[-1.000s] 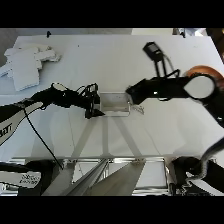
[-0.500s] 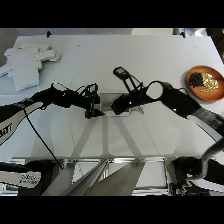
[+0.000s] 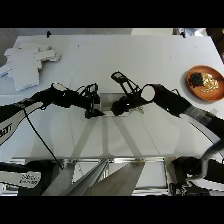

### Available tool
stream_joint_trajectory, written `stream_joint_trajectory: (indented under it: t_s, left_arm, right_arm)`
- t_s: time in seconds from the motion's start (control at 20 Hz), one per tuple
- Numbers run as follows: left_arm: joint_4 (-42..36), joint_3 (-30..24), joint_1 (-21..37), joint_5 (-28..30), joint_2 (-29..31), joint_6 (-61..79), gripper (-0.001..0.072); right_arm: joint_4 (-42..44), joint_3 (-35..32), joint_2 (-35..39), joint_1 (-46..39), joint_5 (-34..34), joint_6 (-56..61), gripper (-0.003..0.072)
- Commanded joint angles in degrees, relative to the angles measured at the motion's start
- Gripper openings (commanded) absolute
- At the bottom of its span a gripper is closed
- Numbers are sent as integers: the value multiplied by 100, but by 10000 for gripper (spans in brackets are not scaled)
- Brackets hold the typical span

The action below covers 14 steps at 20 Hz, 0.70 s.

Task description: Fold the box and place the chain.

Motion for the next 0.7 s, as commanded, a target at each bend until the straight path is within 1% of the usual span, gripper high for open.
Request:
stream_joint_trajectory:
  t_s: [0.0,0.1,0.2,0.25,0.3,0.35,0.4,0.45,0.5,0.65]
  left_arm:
    - [2,0,2,0,0,2,353]
    - [2,0,2,0,0,0,353]
    - [0,2,2,0,0,0,353]
    - [2,2,2,0,0,0,353]
    - [2,2,2,0,0,0,353]
    - [2,2,2,0,0,2,353]
    - [0,0,2,0,0,2,353]
    - [2,2,2,0,0,0,353]
    - [2,2,2,0,0,2,353]
    - [0,2,2,0,0,0,353]
  right_arm:
    - [-566,2,614,0,422,-83,248]
    - [-1462,2,1187,-26,638,-79,248]
    - [-2212,2,1569,-251,953,-33,248]
    - [-2437,2,1646,-435,1187,-70,272]
    - [-2540,0,1655,-629,1515,-424,298]
    - [-2522,-20,1624,-837,1902,-1069,296]
    - [-2461,-57,1567,-1008,2129,-1580,297]
    - [-2424,-142,1532,-1130,2081,-1875,307]
    - [-2361,-243,1478,-1235,1884,-2131,361]
    - [-1895,-474,1165,-1445,1198,-2997,366]
